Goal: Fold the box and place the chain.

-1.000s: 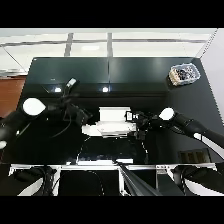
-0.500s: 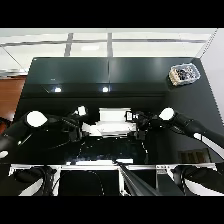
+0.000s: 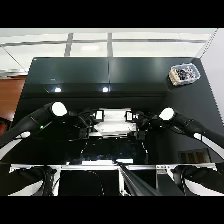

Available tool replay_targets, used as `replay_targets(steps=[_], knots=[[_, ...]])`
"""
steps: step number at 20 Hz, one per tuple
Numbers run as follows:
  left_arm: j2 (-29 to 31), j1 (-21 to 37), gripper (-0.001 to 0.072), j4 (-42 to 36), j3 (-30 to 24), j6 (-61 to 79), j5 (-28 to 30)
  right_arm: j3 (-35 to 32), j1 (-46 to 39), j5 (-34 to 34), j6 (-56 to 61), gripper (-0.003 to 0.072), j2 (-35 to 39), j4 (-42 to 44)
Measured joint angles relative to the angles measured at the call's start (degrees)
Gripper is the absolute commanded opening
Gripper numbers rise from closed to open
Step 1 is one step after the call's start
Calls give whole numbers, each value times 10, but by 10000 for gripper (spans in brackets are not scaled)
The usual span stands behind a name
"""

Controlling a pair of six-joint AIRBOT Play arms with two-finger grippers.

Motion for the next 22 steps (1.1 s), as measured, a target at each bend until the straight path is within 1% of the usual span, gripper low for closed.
replay_targets(steps=[1,2,3,8,10,12,14,15,16,17,18,19,20,21,22], knots=[[-3,-1,327,0,3,0,-11,0,0,0,0,198,0,0],[-5,-3,202,-4,6,0,-20,0,0,0,0,198,0,0],[-7,-4,151,-9,8,0,-26,0,0,0,0,198,0,0],[-13,-14,151,-40,12,3,-24,0,0,0,0,198,0,0],[-19,-23,163,-52,13,5,-11,0,0,0,0,198,0,0],[-28,-33,163,-70,13,4,10,0,0,0,0,198,0,0],[-33,-41,162,-81,13,3,17,0,0,0,-1,198,0,0],[-35,-42,151,-85,13,0,20,0,0,0,0,198,0,0],[-35,-43,88,-86,13,-5,20,0,0,0,0,198,0,0],[-36,-44,71,-88,13,-7,21,0,0,0,0,198,0,0],[-37,-44,75,-88,13,-9,21,0,0,0,0,198,0,0],[-37,-44,249,-89,13,-12,21,0,0,0,0,198,0,0],[-37,-44,330,-89,13,-13,22,0,0,0,0,198,0,0],[-37,-45,164,-90,13,-16,21,0,0,0,0,198,0,0],[-37,-44,200,-89,13,-16,21,0,0,0,0,198,0,0]])
